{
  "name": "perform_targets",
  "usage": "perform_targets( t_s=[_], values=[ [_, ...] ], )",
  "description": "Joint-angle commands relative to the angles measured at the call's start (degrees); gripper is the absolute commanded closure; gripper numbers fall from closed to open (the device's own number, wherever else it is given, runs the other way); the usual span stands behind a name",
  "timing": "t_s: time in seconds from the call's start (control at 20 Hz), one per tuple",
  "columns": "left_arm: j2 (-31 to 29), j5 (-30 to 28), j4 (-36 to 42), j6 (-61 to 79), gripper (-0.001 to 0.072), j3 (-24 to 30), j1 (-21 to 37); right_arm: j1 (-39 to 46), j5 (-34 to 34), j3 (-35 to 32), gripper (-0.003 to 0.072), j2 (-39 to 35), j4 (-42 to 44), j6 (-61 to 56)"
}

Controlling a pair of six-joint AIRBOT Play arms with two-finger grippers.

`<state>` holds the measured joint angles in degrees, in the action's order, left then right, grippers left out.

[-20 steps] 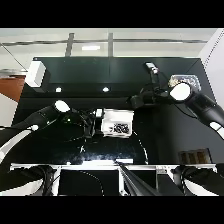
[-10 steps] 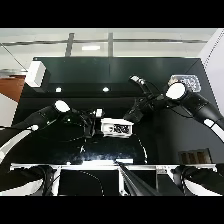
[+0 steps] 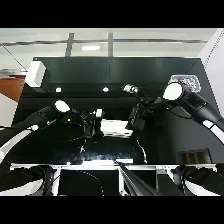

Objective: Fold the box and place the chain.

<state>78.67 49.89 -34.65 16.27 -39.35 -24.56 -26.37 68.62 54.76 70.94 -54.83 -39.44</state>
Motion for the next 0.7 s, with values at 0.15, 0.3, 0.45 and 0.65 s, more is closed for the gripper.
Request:
perform_targets(
  t_s=[0.15,0.3,0.45,0.65],
  values=[
    [0.0,-0.1,0.0,0.0,0.0337,0.0,0.0,-4.2,-4.6,0.1,-0.0034,-0.1,-6.5,-2.7],
    [0.0,-0.1,0.0,0.0,0.0337,0.0,0.0,-4.9,-4.6,0.1,-0.0034,-0.1,-8.4,-4.5],
    [0.0,-0.1,0.0,0.0,0.0337,0.0,0.0,-4.9,-4.6,0.1,0.0023,-0.1,-8.3,-4.5],
    [0.0,0.0,0.0,0.0,0.0337,0.0,0.0,-4.6,-4.3,0.1,0.0018,-3.6,-8.3,-5.5]
  ],
)
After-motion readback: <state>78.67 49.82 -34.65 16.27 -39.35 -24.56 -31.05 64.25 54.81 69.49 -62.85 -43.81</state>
